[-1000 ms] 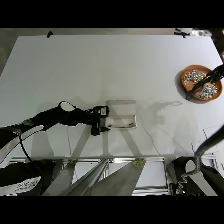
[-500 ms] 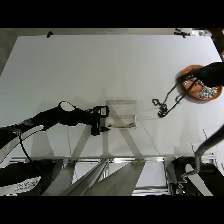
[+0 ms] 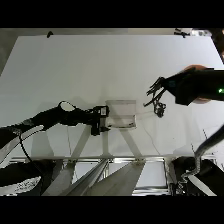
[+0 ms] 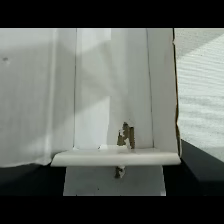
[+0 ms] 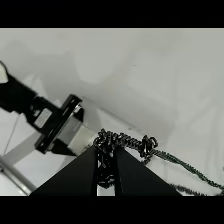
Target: Fold the box and place the chain.
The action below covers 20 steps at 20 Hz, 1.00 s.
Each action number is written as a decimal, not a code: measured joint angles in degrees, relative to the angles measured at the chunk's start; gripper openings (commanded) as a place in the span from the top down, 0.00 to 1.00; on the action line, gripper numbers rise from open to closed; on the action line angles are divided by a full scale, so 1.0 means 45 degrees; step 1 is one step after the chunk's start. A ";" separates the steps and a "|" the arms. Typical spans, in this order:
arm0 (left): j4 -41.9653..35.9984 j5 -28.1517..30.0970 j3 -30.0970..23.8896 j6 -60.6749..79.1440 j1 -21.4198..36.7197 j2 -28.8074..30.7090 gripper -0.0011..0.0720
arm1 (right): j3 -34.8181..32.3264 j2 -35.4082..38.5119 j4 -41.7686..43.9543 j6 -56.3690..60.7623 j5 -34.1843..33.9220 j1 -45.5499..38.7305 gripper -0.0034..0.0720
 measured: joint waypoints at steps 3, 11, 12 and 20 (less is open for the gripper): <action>0.0000 0.0000 0.0000 0.0000 0.0000 0.0000 0.53 | -0.0525 -0.0049 -0.0311 0.0685 -0.0500 0.1336 0.95; 0.0000 0.0005 0.0000 0.0000 0.0000 0.0000 0.53 | -0.3502 -0.1229 -0.0763 0.2322 -0.3011 0.4017 0.94; 0.0000 0.0000 0.0000 0.0000 0.0000 0.0000 0.53 | -0.3774 -0.1443 -0.0889 0.2565 -0.3337 0.4143 0.94; 0.0000 0.0000 0.0000 0.0000 0.0000 0.0000 0.53 | -0.4988 -0.3725 -0.1059 0.3162 -0.5027 0.4857 0.94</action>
